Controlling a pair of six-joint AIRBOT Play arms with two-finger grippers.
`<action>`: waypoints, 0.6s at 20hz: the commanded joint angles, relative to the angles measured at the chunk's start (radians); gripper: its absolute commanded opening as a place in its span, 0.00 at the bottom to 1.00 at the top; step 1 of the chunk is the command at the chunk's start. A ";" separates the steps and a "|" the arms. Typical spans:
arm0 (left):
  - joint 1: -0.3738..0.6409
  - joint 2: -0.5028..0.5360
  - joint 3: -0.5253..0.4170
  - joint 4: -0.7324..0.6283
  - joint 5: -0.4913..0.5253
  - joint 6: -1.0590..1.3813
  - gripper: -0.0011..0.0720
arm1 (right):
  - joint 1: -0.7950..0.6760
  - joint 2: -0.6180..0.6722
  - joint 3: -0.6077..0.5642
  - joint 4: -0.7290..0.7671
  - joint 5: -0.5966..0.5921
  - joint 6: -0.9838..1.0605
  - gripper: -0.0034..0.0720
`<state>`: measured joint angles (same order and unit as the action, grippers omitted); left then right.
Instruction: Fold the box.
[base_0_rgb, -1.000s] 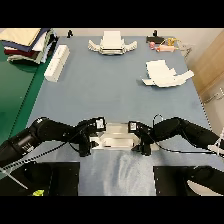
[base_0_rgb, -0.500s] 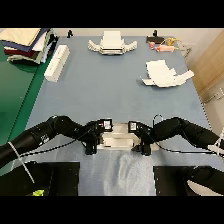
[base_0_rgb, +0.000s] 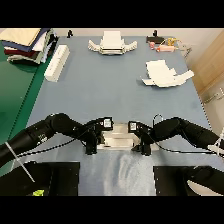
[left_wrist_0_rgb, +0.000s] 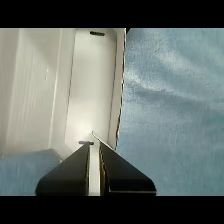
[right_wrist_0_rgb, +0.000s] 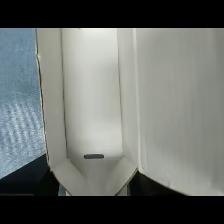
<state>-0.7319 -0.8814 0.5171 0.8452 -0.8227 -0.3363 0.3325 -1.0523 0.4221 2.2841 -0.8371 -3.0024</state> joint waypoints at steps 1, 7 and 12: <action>0.015 0.077 0.007 0.222 -0.076 -0.209 0.16 | 0.000 0.000 0.001 0.000 0.000 0.000 0.63; 0.041 0.044 0.005 0.243 0.008 -0.223 0.53 | 0.000 0.000 0.001 0.000 0.000 0.000 0.63; -0.050 -0.072 0.006 0.085 0.064 -0.018 0.50 | 0.000 0.000 0.001 0.000 0.000 0.000 0.63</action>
